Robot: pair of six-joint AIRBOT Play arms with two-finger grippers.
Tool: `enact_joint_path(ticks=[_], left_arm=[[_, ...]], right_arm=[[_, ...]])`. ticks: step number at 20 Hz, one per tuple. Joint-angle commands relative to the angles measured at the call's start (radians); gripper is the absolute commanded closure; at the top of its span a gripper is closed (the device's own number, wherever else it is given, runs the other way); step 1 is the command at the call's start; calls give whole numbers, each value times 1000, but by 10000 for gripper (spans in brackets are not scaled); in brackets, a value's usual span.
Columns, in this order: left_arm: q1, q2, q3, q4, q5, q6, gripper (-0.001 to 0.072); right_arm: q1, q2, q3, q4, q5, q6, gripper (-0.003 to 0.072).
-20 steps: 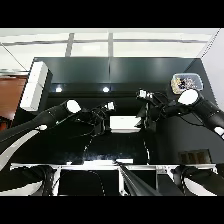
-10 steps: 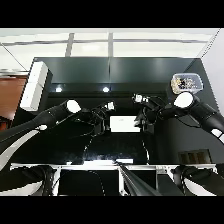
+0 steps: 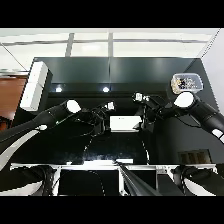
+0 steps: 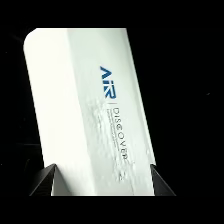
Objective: Fold the box and place the chain.
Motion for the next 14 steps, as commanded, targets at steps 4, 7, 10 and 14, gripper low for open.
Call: enact_joint_path(ticks=[4, 7, 10, 14], left_arm=[[0, 0, 0, 0, -2, 0, 380], [0, 0, 0, 0, -2, 0, 380], [0, 0, 0, 0, -2, 0, 380], [0, 0, 0, 0, -2, 1, 379]], right_arm=[[8, 3, 2, -24, -17, -19, -13], [8, 2, 2, -26, -18, -66, -11], [8, 2, 2, -26, -43, -70, 24], [8, 2, 2, -11, -38, -66, 274]])
